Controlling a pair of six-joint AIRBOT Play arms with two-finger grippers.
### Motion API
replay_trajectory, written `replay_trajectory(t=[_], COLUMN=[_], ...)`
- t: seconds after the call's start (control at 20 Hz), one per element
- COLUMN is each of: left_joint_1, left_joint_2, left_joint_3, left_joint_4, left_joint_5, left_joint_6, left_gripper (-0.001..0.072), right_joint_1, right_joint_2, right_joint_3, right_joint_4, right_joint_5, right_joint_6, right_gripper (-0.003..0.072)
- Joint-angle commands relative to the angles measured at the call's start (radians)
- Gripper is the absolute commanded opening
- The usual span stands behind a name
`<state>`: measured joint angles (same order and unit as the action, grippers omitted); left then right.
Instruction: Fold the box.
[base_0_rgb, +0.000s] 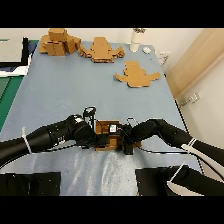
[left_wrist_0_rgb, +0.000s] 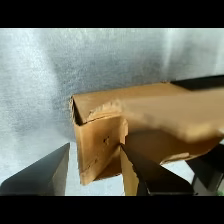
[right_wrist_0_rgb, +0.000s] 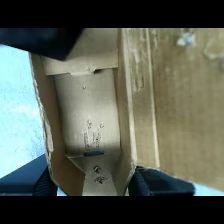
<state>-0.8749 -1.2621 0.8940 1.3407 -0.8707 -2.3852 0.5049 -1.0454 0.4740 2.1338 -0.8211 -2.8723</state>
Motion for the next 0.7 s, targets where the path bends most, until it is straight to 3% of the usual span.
replay_trajectory(t=[0.0, 0.2, 0.65], left_joint_1=[-0.003, -0.003, -0.003], left_joint_2=[-0.026, -0.075, -0.147], left_joint_3=[0.028, 0.065, 0.107], left_joint_4=[0.032, 0.032, 0.062], left_joint_5=[-0.031, -0.146, -0.124], left_joint_6=[-0.039, -0.01, 0.007], left_gripper=[0.0488, 0.0488, 0.0485], right_joint_1=[0.0, 0.0, 0.0], right_joint_2=[0.0, 0.0, 0.0], right_joint_3=[0.0, 0.0, 0.0], right_joint_4=[0.0, 0.0, 0.0], right_joint_5=[0.0, 0.0, 0.0], right_joint_6=[0.0, 0.0, 0.0], right_gripper=[0.0513, 0.0513, 0.0513])
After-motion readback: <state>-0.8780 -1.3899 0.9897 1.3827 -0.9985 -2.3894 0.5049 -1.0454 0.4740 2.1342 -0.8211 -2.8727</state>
